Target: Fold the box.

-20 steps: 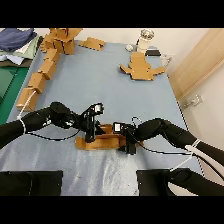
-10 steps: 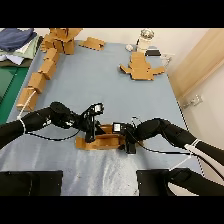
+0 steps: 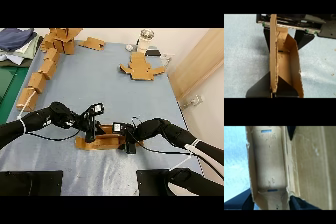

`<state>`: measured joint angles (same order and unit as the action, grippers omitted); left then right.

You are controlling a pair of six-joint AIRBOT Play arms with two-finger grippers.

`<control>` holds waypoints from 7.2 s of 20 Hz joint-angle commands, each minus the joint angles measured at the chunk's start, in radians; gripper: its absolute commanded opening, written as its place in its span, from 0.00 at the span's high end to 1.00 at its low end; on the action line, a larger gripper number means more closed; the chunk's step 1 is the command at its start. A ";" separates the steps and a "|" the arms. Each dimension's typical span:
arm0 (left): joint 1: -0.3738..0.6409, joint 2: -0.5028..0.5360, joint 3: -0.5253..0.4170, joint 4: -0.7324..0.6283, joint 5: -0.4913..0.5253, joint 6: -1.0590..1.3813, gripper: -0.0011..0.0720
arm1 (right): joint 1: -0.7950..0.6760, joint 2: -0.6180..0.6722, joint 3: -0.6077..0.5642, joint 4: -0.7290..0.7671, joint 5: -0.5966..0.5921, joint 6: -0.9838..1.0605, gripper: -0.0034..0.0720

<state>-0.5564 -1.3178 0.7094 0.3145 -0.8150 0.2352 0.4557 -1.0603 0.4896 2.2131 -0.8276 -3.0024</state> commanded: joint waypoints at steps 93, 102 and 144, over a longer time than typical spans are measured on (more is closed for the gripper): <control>-0.010 0.153 0.006 0.076 0.065 -1.216 0.97 | 0.000 -0.023 0.000 0.008 -0.027 0.001 0.29; -0.011 -0.049 0.071 0.257 0.106 -1.266 0.97 | 0.000 -0.023 0.000 0.008 -0.027 0.001 0.29; -0.117 0.276 -0.168 0.515 0.048 -0.496 0.04 | -0.001 -0.023 0.000 0.000 -0.027 0.001 0.29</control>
<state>-0.6476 -0.9958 0.5423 0.8150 -0.7921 -0.2619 0.4557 -1.0836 0.4904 2.2135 -0.8551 -3.0016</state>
